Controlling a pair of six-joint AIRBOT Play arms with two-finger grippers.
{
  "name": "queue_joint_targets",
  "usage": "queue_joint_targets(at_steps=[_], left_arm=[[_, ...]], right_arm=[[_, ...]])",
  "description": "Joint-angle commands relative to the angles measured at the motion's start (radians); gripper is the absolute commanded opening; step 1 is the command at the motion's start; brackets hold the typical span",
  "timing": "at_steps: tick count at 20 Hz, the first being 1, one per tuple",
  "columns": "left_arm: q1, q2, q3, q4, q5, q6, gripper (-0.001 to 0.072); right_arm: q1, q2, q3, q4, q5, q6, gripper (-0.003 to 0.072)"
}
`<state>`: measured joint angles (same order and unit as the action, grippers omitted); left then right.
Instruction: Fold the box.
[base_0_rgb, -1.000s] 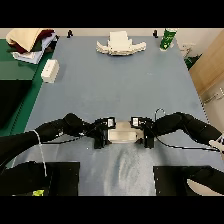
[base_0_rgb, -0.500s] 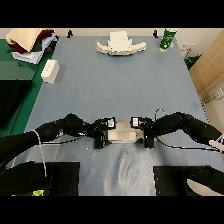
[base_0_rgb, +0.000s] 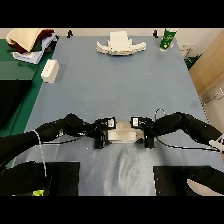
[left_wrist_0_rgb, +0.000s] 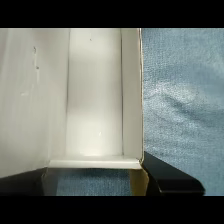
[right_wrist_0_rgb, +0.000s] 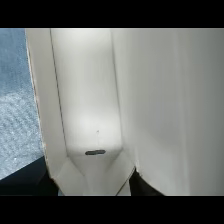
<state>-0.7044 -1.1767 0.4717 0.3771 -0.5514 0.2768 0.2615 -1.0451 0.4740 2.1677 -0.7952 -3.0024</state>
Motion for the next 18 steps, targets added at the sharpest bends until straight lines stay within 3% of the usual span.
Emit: queue_joint_targets(at_steps=[1,7,8,9,10,15,18], left_arm=[[0.0,0.0,0.001,0.0,0.0,-0.001,0.0508],[0.0,0.0,0.001,0.0,0.0,-0.001,0.0508],[0.0,0.0,0.001,0.0,0.0,-0.001,0.0509],[0.0,0.0,0.001,0.0,0.0,-0.001,0.0508],[0.0,0.0,0.001,0.0,0.0,-0.001,0.0509],[0.0,0.0,0.001,0.0,0.0,-0.001,0.0508],[0.0,0.0,0.001,0.0,0.0,-0.001,0.0509]], right_arm=[[0.0,-0.001,0.0,0.001,0.001,0.0,0.0507],[0.0,-0.001,0.0,0.002,0.002,0.001,0.0507],[0.0,-0.001,0.0,0.002,0.001,0.002,0.0547],[0.0,-0.001,0.0,0.001,0.001,0.007,0.0681],[0.0,-0.001,0.0,-0.002,0.001,0.019,0.072],[0.0,0.057,0.003,-0.121,-0.007,0.184,0.072],[0.0,0.152,0.003,-0.255,-0.1,0.325,0.072]])
